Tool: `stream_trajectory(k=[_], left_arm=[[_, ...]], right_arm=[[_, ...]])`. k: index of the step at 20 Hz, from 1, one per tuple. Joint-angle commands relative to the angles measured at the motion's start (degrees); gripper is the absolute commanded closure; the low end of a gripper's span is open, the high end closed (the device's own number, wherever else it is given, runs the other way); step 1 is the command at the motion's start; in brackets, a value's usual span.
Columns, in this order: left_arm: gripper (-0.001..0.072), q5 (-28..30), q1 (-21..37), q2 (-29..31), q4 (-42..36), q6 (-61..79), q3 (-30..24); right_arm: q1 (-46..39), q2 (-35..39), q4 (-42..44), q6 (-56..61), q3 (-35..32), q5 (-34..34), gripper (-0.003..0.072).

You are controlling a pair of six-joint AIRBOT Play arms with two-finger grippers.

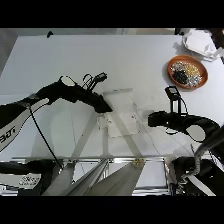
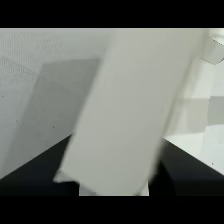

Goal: Fold the box and place the chain.

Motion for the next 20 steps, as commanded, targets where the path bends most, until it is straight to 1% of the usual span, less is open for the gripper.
stream_trajectory(k=[1,2,3,4,5,6,7,8,9,10,15,16,17,18,19,20], left_arm=[[0.0352,0.9,0.0,-0.2,-0.2,0.8,0.0],[0.0425,1.0,0.0,-0.2,0.1,0.8,0.0],[0.0462,1.1,0.0,-0.2,0.6,0.8,0.0],[0.0464,1.1,0.0,-0.2,0.7,0.8,0.0],[0.0499,1.1,0.0,-0.2,1.0,0.9,0.0],[0.0586,0.9,0.0,-0.2,1.6,1.4,0.0],[0.0583,0.4,0.0,-0.2,2.1,2.4,0.0],[0.0616,0.2,0.0,-0.2,2.2,3.0,0.0],[0.069,-0.2,0.0,-0.2,2.3,4.3,0.0],[0.07,-0.6,0.0,-0.2,2.3,5.6,0.0],[0.0705,-3.4,0.0,0.1,2.2,7.6,0.0],[0.0707,-3.7,0.0,0.7,2.3,7.3,0.0],[0.0708,-3.4,0.0,1.7,2.8,5.9,0.0],[0.0709,-3.1,0.0,3.3,3.6,4.9,0.0],[0.071,-3.0,-0.1,5.2,5.0,4.8,0.0],[0.071,-3.0,-0.1,7.4,6.4,4.8,0.0]], right_arm=[[0.0,0.0,0.1,0.0,0.0,0.0,0.0671],[0.0,0.0,0.1,0.0,0.0,0.0,0.0671],[0.0,0.0,0.2,0.0,0.0,0.0,0.0671],[0.0,0.0,0.2,0.0,0.0,0.1,0.0671],[0.0,0.0,0.2,0.0,0.0,0.3,0.0671],[0.0,0.0,0.2,0.0,0.0,0.5,0.0671],[0.0,0.0,0.2,0.0,0.0,0.7,0.0671],[0.0,0.0,0.2,0.0,0.0,0.7,0.0671],[0.0,0.0,0.2,0.0,0.0,0.7,0.0671],[0.0,0.0,0.2,0.0,0.0,0.7,0.0671],[0.0,0.0,0.2,0.0,0.0,0.7,0.067],[0.0,0.1,0.3,0.0,0.0,0.7,0.065],[0.0,0.4,0.4,0.0,0.3,0.9,0.0547],[0.0,0.9,0.3,0.0,1.2,2.0,0.0412],[0.0,1.5,-0.1,0.0,2.8,3.4,0.0337],[0.0,2.2,-0.4,-0.1,4.5,4.7,0.0338]])
